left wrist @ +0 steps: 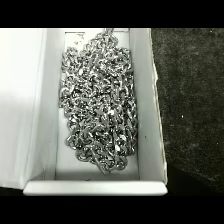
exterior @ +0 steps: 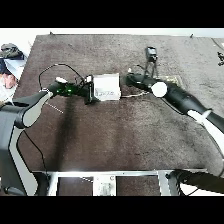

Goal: Fold the box and place the chain.

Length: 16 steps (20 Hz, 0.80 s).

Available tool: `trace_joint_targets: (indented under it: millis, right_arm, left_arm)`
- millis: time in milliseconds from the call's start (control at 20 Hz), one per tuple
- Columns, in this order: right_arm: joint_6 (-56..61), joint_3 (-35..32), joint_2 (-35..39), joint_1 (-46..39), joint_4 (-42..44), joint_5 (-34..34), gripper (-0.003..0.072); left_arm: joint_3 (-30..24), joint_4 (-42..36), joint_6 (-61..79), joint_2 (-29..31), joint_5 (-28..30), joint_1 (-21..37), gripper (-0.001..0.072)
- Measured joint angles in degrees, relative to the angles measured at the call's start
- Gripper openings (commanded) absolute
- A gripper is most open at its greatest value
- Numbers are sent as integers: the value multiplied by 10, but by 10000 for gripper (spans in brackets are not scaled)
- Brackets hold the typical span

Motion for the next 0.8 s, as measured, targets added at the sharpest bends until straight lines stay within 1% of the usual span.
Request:
trace_joint_targets:
  millis: [100, 200, 350, 600, 800]
  right_arm:
    - [6, -34, 24, -42, -8, 29, 222]
    - [17, -67, 35, -79, -12, 44, 222]
    - [31, -96, 24, -115, -10, 49, 222]
    - [39, -106, -27, -121, 17, 18, 222]
    - [31, -81, -72, -112, 24, 3, 223]
  left_arm:
    - [0, 0, 0, 0, 0, 0, 277]
    - [0, 0, 0, 0, 0, 0, 277]
    - [0, 0, 0, 0, 0, 0, 276]
    - [0, 0, 0, 0, 0, 0, 277]
    - [0, 0, 0, 0, 0, 0, 277]
